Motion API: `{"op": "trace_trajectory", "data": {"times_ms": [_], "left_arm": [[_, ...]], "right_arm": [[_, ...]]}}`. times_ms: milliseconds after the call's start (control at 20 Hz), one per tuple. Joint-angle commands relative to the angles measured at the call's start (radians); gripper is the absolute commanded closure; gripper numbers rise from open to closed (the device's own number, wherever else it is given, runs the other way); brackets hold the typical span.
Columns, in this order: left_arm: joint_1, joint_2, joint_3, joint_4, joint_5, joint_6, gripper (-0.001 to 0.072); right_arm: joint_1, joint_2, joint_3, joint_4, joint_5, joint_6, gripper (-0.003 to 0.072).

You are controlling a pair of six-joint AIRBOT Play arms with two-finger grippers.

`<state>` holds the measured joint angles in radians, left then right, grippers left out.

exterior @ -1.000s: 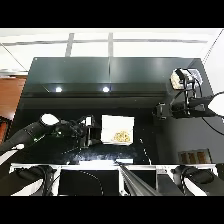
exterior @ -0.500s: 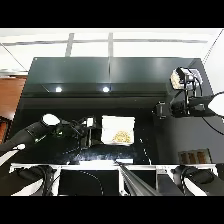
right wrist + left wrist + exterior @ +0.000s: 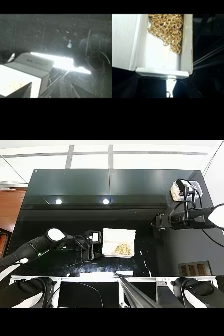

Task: Fold the box and place the chain.

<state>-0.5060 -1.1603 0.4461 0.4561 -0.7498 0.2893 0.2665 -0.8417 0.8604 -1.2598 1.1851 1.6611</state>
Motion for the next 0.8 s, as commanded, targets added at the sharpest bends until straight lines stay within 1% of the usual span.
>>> {"op": "trace_trajectory", "data": {"times_ms": [0,300,500,600,650,700,750], "left_arm": [[-0.01,-0.007,0.007,0.003,0.004,-0.005,0.0],[-0.04,-0.074,0.075,0.008,-0.018,-0.017,0.0],[-0.039,-0.074,0.075,0.008,-0.018,-0.018,0.0001],[-0.039,-0.074,0.075,0.032,-0.018,-0.029,0.0002],[-0.039,-0.074,0.075,0.045,-0.018,-0.034,0.0024],[-0.039,-0.074,0.075,0.045,-0.018,-0.035,0.0087],[-0.039,-0.074,0.075,0.045,-0.018,-0.035,0.0239]], "right_arm": [[0.0,0.001,0.0,0.003,0.0,0.0,0.0136],[0.0,0.001,0.0,0.003,0.001,0.0,0.0136],[0.0,0.001,0.0,0.003,0.001,-0.001,0.0136],[0.0,0.001,0.0,0.002,0.001,-0.015,0.0135],[0.0,0.001,0.0,-0.002,0.0,-0.016,0.0134],[0.0,0.0,0.0,-0.013,0.0,-0.019,0.0108],[0.0,0.0,0.0,-0.022,0.0,-0.021,-0.0034]]}}
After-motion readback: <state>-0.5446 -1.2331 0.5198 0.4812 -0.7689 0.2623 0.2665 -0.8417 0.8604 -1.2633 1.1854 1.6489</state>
